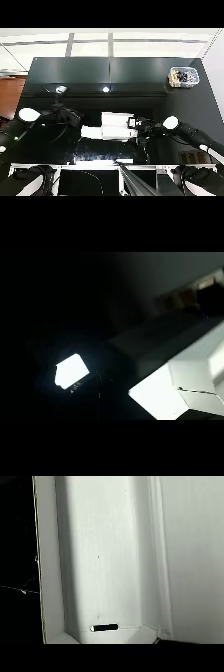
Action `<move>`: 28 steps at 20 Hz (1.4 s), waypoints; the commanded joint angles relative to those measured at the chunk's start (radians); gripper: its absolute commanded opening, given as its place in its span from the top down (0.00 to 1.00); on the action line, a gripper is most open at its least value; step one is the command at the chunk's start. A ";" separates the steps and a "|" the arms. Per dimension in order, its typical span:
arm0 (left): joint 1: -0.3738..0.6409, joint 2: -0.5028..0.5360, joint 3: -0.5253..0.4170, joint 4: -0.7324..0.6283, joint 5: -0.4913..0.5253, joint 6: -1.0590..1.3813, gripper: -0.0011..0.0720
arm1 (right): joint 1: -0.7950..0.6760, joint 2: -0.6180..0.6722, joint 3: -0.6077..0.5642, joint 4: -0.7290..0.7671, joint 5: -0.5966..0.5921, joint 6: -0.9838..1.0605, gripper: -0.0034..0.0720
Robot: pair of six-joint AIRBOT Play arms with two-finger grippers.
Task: Fold the box and place the chain.
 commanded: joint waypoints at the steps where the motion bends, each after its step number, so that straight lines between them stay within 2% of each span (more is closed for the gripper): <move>1: 0.215 0.003 -0.019 0.066 -0.144 -0.371 0.95 | 0.000 0.000 0.000 0.000 0.000 0.000 0.34; 4: 0.242 -0.037 -0.052 0.066 -0.221 -0.453 0.95 | 0.000 0.000 0.000 0.000 -0.005 0.000 0.34; 7: 0.186 -0.112 -0.064 0.064 -0.296 -0.457 0.95 | 0.000 0.000 0.000 0.000 -0.011 0.000 0.34; 10: 0.106 -0.205 -0.065 -0.005 -0.278 -0.459 0.95 | 0.000 0.000 0.000 0.000 -0.011 0.000 0.34; 13: 0.001 -0.269 -0.064 -0.113 -0.212 -0.429 0.95 | 0.000 0.000 0.000 0.000 -0.014 0.000 0.34; 16: -0.080 -0.276 -0.063 -0.125 -0.148 -0.430 0.95 | 0.000 0.000 0.000 0.000 -0.016 0.000 0.34; 20: -0.116 -0.276 -0.037 -0.145 -0.169 -0.429 0.94 | 0.000 0.000 0.000 -0.001 -0.018 0.000 0.34; 21: -0.124 -0.274 -0.026 -0.144 -0.172 -0.429 0.85 | 0.000 0.000 0.000 0.000 -0.018 0.000 0.34; 24: -0.149 -0.267 0.011 -0.140 -0.174 -0.429 0.82 | 0.000 0.000 0.000 0.000 -0.018 0.000 0.34; 25: -0.159 -0.266 0.023 -0.137 -0.178 -0.429 0.62 | 0.000 0.000 0.000 0.000 -0.018 0.000 0.34; 26: -0.169 -0.266 0.035 -0.133 -0.189 -0.426 0.32 | 0.000 0.000 0.000 0.000 -0.018 0.000 0.34; 27: -0.177 -0.266 0.047 -0.133 -0.202 -0.418 0.20 | 0.000 0.000 0.000 0.000 -0.018 0.000 0.34; 28: -0.181 -0.266 0.057 -0.134 -0.219 -0.414 0.20 | 0.000 0.000 0.000 0.000 -0.018 0.000 0.34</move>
